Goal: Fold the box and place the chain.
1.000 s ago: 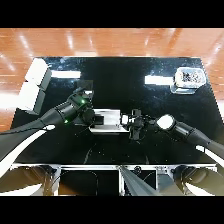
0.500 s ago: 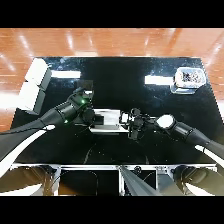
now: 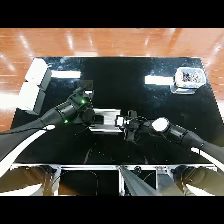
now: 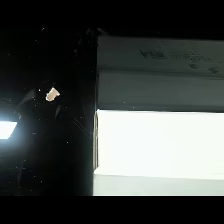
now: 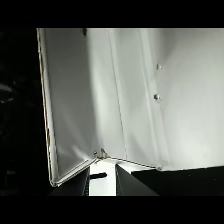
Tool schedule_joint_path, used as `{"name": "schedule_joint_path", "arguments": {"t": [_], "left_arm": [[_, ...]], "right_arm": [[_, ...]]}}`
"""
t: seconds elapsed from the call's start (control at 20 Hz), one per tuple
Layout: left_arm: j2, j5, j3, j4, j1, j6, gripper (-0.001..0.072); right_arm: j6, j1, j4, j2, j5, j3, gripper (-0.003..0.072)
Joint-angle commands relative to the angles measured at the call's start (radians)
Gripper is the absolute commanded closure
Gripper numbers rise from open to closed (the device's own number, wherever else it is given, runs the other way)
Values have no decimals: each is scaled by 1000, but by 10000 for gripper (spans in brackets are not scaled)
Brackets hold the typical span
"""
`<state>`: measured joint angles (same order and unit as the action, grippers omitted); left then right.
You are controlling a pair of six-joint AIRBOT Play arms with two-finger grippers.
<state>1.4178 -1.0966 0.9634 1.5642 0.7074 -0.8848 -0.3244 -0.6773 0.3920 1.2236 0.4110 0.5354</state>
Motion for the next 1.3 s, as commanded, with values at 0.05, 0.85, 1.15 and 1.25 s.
{"name": "schedule_joint_path", "arguments": {"t": [0.05,0.85,1.15,1.25], "left_arm": [[0,2,0,6,0,0,683],[8,10,-1,15,8,-5,683],[8,20,-1,14,12,-4,683],[8,19,-1,11,12,-4,683]], "right_arm": [[-4,-11,-73,13,-20,1,482],[-55,-11,-142,22,-23,2,422],[-53,-10,-122,19,-31,1,636],[-44,-10,-91,2,-31,1,636]]}}
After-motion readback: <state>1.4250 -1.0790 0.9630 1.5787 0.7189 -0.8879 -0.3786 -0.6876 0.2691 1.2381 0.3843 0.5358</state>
